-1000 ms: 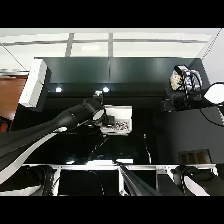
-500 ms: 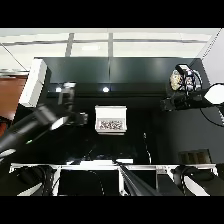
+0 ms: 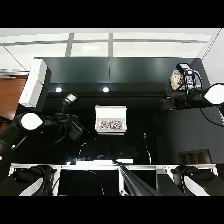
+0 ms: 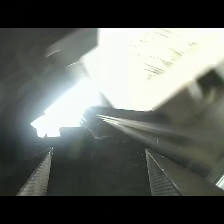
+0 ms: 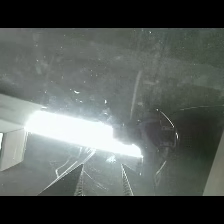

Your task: Fold the box and place the chain.

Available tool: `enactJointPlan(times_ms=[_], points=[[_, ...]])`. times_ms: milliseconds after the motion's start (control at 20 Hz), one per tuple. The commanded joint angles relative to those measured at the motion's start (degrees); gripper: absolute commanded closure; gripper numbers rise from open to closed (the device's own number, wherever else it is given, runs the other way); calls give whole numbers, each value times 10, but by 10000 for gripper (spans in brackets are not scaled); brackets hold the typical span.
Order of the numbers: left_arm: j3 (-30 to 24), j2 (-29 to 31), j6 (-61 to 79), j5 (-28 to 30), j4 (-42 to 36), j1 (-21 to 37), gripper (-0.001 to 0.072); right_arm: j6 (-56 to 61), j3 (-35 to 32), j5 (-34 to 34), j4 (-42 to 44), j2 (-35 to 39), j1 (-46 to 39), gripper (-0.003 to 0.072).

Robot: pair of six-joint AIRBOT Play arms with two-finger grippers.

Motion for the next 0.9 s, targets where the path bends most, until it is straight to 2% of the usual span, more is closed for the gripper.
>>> enactJointPlan(times_ms=[0, 100, 350, 600, 850], points=[[-8, -54, 429, 39, -76, -2, 4, 3, -2, 1, 2, 0, 0, 402], [0, -85, 506, 48, -54, 0, 7, 3, -2, 5, 2, 0, 0, 402], [36, -198, 545, 47, -118, 9, 7, 3, -2, 5, 2, 0, 0, 402], [39, -213, 596, 48, -221, 9, 7, 3, -2, 5, 2, 0, 0, 402], [39, -218, 608, 42, -221, 0, 8, 3, -2, 5, 2, 0, 0, 402]])
